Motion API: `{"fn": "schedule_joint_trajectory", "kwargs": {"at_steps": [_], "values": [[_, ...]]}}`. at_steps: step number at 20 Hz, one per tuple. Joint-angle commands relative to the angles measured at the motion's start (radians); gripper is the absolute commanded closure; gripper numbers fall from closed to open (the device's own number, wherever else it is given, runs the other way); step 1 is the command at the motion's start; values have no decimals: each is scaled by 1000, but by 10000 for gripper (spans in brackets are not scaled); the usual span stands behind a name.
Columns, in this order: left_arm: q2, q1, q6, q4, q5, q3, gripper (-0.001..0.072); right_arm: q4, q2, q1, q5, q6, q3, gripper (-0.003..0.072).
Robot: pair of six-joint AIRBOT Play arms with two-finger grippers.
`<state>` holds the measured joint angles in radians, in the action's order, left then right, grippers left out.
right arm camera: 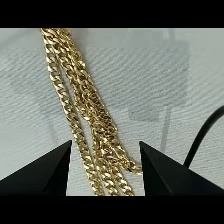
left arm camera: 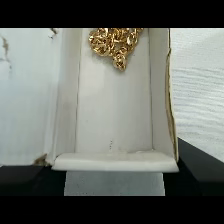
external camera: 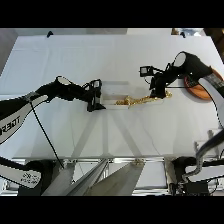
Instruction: Fold the box and place the chain.
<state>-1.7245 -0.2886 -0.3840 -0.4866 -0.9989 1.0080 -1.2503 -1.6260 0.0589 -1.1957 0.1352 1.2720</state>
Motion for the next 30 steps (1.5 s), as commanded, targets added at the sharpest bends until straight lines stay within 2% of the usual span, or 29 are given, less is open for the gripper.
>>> {"fn": "schedule_joint_trajectory", "kwargs": {"at_steps": [1, 7, 8, 12, 13, 18, 25, 30], "values": [[1, 0, 0, 0, 0, 0, 565, -24, -16, 1, 70, -32, -36, 203], [1, 0, 0, -1, 0, 0, 565, -90, -16, -53, 195, -31, -155, 209], [1, 0, 0, 0, 0, 0, 565, -90, -16, -60, 200, -31, -158, 268], [1, 0, 0, 0, 0, 0, 565, -90, -9, -77, 204, 56, -158, 658], [1, 0, 0, 0, 0, 0, 565, -90, -2, -81, 195, 71, -158, 678], [1, 0, 0, 0, 0, 0, 565, -73, 75, -108, 175, 75, -158, 678], [1, 0, 0, 0, 0, 0, 565, -19, 271, -205, 165, 124, -158, 679], [1, 0, 0, 0, 0, 0, 565, 155, 358, -303, 177, 128, -157, 679]]}}
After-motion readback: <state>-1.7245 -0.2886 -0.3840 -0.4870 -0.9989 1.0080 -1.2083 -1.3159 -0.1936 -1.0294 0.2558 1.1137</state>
